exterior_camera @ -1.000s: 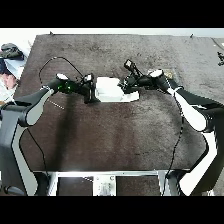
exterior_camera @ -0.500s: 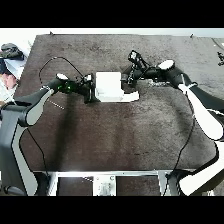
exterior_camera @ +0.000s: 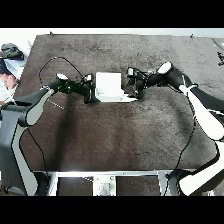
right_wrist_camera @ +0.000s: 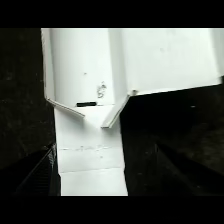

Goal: Fold the box and place the chain.

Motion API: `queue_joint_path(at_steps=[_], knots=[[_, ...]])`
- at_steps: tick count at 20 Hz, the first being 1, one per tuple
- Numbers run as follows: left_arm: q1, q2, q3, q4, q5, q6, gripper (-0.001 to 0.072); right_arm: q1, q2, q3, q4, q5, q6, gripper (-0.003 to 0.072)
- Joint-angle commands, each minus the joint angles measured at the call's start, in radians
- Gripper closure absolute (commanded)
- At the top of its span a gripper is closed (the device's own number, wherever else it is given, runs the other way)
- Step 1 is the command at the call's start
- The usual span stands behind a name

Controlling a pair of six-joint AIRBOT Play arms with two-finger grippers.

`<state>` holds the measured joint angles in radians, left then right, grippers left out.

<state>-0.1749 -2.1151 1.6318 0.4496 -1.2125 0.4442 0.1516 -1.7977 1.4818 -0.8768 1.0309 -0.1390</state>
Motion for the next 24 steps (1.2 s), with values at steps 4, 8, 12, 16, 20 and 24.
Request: queue_joint_path(at_steps=[4,8,12,16,20,24], knots=[[0.0,0.0,0.0,-0.008,0.0,0.0,0.0365,0.04,-0.044,-0.005,0.027,-0.054,-0.053,0.0111],[0.0,0.0,0.0,-0.009,0.0,0.0,0.0365,0.043,-0.044,-0.005,0.06,-0.062,-0.052,0.0277],[0.0,0.0,0.0,-0.009,0.0,0.0,0.0365,0.046,-0.044,-0.006,0.081,-0.012,-0.052,0.0306],[0.0,0.0,0.0,-0.009,0.0,0.0,0.0365,0.064,-0.06,-0.006,0.089,-0.022,-0.053,0.0403],[0.0,0.0,0.0,-0.008,0.0,0.0,0.0365,0.089,-0.081,-0.006,0.115,-0.089,-0.053,0.0403],[0.0,0.0,0.0,-0.008,0.0,0.001,0.0365,0.092,-0.081,-0.005,0.148,-0.106,-0.064,0.0403]])
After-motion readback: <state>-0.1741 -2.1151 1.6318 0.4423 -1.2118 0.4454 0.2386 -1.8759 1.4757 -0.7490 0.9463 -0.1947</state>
